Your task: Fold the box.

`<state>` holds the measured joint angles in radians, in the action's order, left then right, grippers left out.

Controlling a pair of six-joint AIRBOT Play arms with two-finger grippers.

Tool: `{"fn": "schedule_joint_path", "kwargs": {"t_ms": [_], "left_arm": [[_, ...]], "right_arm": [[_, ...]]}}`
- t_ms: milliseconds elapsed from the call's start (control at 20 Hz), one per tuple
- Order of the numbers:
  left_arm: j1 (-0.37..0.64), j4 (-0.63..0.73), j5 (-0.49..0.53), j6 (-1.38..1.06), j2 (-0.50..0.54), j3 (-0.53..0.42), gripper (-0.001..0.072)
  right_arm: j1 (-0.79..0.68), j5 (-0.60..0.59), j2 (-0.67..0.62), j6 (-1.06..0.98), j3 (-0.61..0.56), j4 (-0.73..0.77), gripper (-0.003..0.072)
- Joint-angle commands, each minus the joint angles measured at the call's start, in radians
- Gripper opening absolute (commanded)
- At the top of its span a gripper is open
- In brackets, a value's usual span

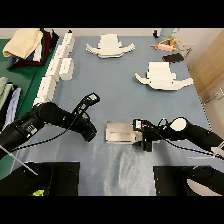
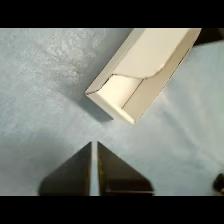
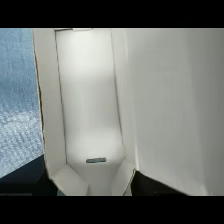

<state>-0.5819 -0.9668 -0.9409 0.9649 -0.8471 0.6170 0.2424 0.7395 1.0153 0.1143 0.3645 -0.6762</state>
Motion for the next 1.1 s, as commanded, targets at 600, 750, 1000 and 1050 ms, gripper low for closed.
{"fn": "schedule_joint_path", "kwargs": {"t_ms": [600,750,1000,1050], "left_arm": [[-0.061,-0.020,0.032,0.598,-0.117,0.011,0.0659],[-0.203,-0.235,0.095,0.943,-0.142,0.066,0.0659],[-0.354,-0.482,0.076,1.343,-0.245,0.183,0.0659],[-0.372,-0.511,0.059,1.388,-0.277,0.206,0.0643]], "right_arm": [[0.000,0.000,0.000,0.000,0.001,0.000,0.0502],[0.000,0.000,0.000,0.000,0.001,0.000,0.0502],[0.000,0.000,0.000,0.000,0.001,0.000,0.0502],[0.000,0.000,0.000,0.000,0.001,0.000,0.0502]]}}
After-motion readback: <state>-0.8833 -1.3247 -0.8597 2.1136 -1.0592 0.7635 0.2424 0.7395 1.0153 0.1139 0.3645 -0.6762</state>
